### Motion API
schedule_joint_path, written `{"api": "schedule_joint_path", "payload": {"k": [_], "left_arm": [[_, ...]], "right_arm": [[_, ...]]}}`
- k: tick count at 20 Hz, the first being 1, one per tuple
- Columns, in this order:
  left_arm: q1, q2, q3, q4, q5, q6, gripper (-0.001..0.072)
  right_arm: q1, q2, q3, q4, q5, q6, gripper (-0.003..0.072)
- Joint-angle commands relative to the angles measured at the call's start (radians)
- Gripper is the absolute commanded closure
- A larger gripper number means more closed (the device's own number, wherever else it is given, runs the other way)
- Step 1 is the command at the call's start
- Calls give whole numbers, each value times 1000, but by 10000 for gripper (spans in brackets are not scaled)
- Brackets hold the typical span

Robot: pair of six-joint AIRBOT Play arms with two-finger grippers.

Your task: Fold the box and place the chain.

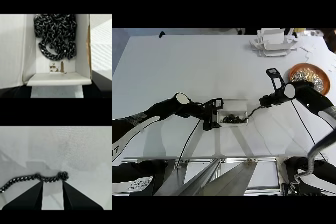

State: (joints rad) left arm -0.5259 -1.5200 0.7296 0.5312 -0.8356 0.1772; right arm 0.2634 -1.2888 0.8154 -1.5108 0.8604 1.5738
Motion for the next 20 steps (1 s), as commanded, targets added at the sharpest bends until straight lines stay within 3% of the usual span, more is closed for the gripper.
{"api": "schedule_joint_path", "payload": {"k": [1,5,9,20], "left_arm": [[0,1,0,0,9,0,531],[0,1,0,0,9,0,531],[0,1,0,0,9,0,531],[0,1,0,0,10,0,531]], "right_arm": [[0,-60,1,0,-4,25,428],[0,-100,1,0,2,27,442],[0,-99,1,0,16,23,676],[0,43,1,-1,39,-4,677]]}}
